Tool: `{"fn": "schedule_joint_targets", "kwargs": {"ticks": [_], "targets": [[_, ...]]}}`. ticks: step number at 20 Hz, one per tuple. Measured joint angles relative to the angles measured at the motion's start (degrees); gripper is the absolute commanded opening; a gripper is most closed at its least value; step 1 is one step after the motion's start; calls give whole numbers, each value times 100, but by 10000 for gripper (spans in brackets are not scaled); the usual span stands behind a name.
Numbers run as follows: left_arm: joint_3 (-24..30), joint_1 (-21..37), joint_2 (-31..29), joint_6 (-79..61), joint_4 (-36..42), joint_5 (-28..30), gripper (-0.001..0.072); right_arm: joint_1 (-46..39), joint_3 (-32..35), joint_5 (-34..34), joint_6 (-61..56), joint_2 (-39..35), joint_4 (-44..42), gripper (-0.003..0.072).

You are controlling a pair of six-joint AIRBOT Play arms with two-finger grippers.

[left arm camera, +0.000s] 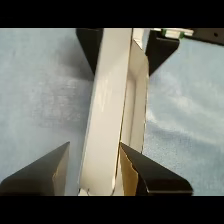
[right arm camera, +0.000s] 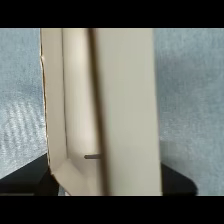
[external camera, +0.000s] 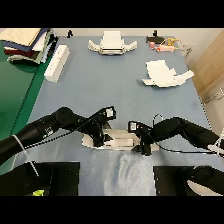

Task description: Fold the box.

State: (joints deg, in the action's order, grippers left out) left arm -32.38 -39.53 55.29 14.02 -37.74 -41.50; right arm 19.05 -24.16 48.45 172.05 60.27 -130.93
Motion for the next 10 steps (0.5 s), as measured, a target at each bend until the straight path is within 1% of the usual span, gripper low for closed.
{"fn": "schedule_joint_targets", "kwargs": {"ticks": [2, 3, 4, 5, 6, 8, 9, 10], "targets": [[-2, 201, -323, 726, -476, -186, 476, 0, 0, -9, 0, 0, 2, 443], [0, 334, -527, 1141, -765, -372, 475, 0, 0, -13, 0, 0, 2, 443], [0, 468, -728, 1528, -1025, -570, 455, 0, 0, -15, 0, 0, 2, 443], [0, 608, -935, 1941, -1285, -820, 127, 0, 0, -20, -2, 0, 2, 443], [0, 737, -1132, 2337, -1510, -1123, 15, 0, 0, -22, -2, 0, 2, 443], [0, 874, -1397, 2885, -1690, -1690, 13, 0, 0, -39, -2, 0, 2, 442], [0, 874, -1469, 3136, -1591, -1941, 13, 0, 0, -42, -2, 0, 2, 443], [0, 844, -1493, 3338, -1397, -2065, 13, 0, 0, -42, -2, 0, 4, 443]]}}
